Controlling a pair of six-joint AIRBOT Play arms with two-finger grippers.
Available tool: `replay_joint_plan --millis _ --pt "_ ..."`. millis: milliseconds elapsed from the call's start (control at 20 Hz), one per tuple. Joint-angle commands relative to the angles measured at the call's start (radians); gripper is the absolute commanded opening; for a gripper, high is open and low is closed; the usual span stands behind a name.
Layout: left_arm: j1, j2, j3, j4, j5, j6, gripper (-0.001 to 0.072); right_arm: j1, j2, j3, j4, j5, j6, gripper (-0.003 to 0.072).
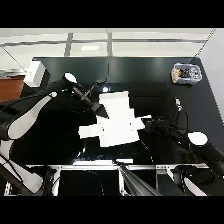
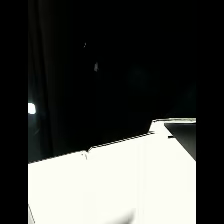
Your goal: Fold the box and place the chain.
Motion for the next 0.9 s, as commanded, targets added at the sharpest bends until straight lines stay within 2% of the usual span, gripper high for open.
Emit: replay_joint_plan --millis 0,100,150,200,250,300,450,500,600,700,750,850 --pt "-0.018 -0.001 0.001 0.025 -0.026 -0.005 0.0049 0.001 0.000 -0.001 -0.003 0.015 0.000 0.0031" --pt "-0.012 0.000 0.001 0.031 -0.058 -0.005 0.0032 0.001 0.000 0.000 -0.003 0.017 0.000 0.0035" --pt "-0.006 0.004 0.001 0.038 -0.061 -0.015 0.0031 0.000 0.000 0.000 -0.003 0.013 0.000 0.0236" --pt "-0.001 0.012 0.001 0.053 -0.054 -0.032 0.0031 -0.004 0.001 0.002 -0.005 0.010 0.000 0.0525" --pt "0.003 0.024 0.001 0.068 -0.053 -0.032 0.0030 -0.014 0.001 0.014 -0.031 0.032 0.000 0.0643" --pt "0.003 0.039 0.001 0.082 -0.053 -0.032 0.0029 -0.029 0.001 0.037 -0.084 0.087 0.000 0.0643" --pt "-0.004 0.123 -0.032 0.100 -0.055 0.013 0.0028 -0.074 0.001 0.185 -0.418 0.309 0.000 0.0643" --pt "-0.006 0.171 -0.077 0.090 -0.045 0.091 0.0028 -0.081 0.001 0.250 -0.533 0.373 0.000 0.0643" --pt "-0.001 0.288 -0.217 0.049 0.086 0.199 0.0028 -0.082 0.001 0.359 -0.687 0.458 -0.006 0.0643" --pt "0.000 0.383 -0.340 0.008 0.242 0.340 0.0029 -0.082 0.001 0.406 -0.737 0.470 -0.063 0.0643" --pt "-0.005 0.406 -0.375 -0.010 0.289 0.419 0.0030 -0.079 -0.002 0.401 -0.738 0.448 -0.136 0.0642" --pt "-0.021 0.405 -0.385 -0.009 0.320 0.500 0.0030 -0.058 -0.021 0.388 -0.744 0.448 -0.284 0.0642"
